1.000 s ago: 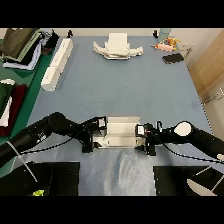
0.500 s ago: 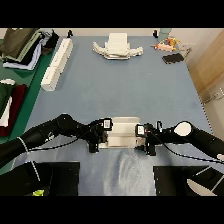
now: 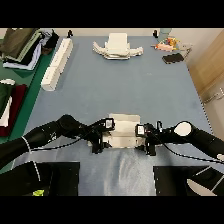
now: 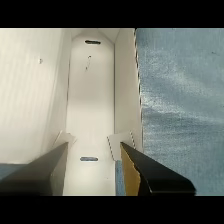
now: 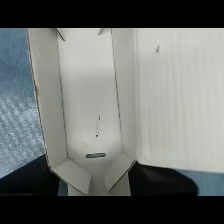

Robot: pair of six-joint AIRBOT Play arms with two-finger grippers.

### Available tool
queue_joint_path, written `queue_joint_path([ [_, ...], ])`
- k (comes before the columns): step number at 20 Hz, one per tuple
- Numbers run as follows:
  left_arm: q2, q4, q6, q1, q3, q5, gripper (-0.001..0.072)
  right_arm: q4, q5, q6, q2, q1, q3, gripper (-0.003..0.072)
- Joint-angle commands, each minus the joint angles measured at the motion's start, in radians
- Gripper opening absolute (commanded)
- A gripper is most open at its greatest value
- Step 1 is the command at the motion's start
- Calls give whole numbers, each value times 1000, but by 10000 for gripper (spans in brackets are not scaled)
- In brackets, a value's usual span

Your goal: Fold the box.

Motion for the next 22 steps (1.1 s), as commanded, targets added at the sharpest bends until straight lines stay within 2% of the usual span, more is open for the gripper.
queue_joint_path([
  [1,-2,-14,8,-4,-1,-2,531,0,0,0,1,0,1,505],
  [4,-2,6,-53,-4,-1,-3,530,0,0,0,1,0,1,505],
  [5,1,32,-85,-4,0,-3,486,0,0,0,1,0,1,505],
  [6,8,82,-148,-4,0,-3,176,0,0,0,1,0,1,505],
  [7,24,171,-204,-4,2,-11,15,0,0,0,1,0,1,505],
  [10,104,364,-497,-4,15,-38,15,0,0,0,1,0,1,505],
  [13,243,541,-875,-3,48,-93,15,0,0,0,1,0,1,505],
  [15,343,641,-1155,29,52,-178,15,0,0,0,1,0,1,505],
  [17,418,730,-1415,103,52,-306,15,0,0,0,1,0,1,505],
  [19,454,769,-1601,204,48,-417,15,0,0,0,1,0,1,505],
  [22,436,694,-1678,335,5,-444,15,0,0,0,1,0,1,505],
])
